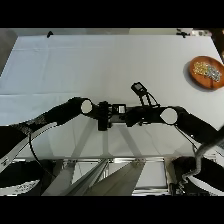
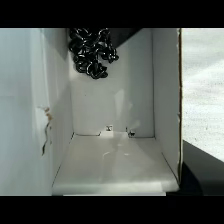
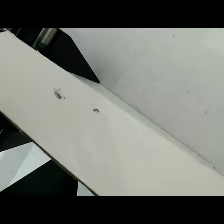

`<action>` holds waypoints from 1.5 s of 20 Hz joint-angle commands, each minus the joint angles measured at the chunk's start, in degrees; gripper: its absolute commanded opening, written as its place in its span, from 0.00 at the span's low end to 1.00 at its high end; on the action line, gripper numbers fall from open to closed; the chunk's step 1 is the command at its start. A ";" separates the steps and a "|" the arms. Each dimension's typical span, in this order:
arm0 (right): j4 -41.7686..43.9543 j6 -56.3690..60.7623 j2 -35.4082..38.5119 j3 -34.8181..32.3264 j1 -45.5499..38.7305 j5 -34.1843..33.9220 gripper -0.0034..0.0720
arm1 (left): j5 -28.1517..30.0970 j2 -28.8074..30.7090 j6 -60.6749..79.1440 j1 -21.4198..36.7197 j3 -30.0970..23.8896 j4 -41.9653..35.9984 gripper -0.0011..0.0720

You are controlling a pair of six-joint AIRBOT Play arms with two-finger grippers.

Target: Fold the box and place the chain.

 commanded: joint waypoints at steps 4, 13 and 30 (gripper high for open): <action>-8.24 1.01 8.72 0.04 0.02 10.19 0.49 | 0.00 0.04 0.00 -0.02 0.00 0.00 0.39; -37.40 5.86 20.41 0.00 0.00 30.32 0.50 | 0.00 0.04 0.00 -0.02 0.00 0.02 0.39; -20.22 -30.64 -3.37 -0.02 -10.34 16.24 0.66 | 0.00 0.04 0.02 -0.02 0.00 0.02 0.39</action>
